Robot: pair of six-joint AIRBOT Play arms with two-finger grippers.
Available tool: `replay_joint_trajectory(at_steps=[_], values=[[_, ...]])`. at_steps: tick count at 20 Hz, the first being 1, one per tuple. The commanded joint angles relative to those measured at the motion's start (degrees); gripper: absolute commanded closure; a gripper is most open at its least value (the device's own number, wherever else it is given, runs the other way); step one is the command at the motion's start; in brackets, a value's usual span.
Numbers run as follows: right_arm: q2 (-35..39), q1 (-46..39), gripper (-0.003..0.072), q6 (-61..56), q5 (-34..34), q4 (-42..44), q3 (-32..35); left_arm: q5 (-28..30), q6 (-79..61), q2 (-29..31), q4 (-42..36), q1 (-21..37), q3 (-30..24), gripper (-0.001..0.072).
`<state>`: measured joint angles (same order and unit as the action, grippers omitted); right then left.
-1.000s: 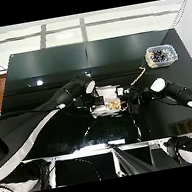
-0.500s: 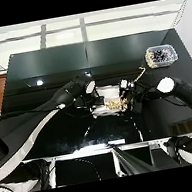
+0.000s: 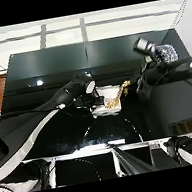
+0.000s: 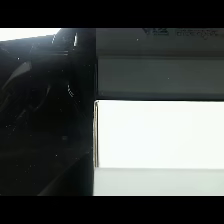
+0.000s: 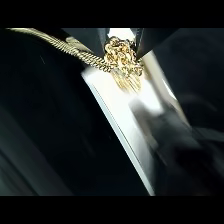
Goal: Fold the box and place the chain.
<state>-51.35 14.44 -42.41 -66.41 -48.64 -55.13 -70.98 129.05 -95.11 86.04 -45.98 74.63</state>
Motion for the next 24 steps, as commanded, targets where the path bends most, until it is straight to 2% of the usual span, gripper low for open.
replay_joint_trajectory(at_steps=[1,5,12,20,24], values=[[0.52,-0.15,0.0677,-3.72,-4.50,9.97,-9.20,0.00,-0.02,0.02,0.04,0.02,0.04,0.0680],[0.52,-0.15,0.0677,-5.70,-2.95,13.31,-15.93,0.00,-0.02,0.02,0.02,0.00,0.04,0.0681],[0.50,-0.15,0.0677,-7.48,-1.22,24.00,-16.87,0.00,-0.02,0.02,0.02,0.00,0.04,0.0681],[-0.26,-0.13,0.0677,-8.74,-3.08,19.08,-16.09,0.00,-0.02,0.02,0.02,0.02,0.04,0.0680],[-0.35,-0.13,0.0677,-9.27,-3.13,17.97,-9.68,0.00,-0.02,0.02,0.02,0.00,0.04,0.0680]])
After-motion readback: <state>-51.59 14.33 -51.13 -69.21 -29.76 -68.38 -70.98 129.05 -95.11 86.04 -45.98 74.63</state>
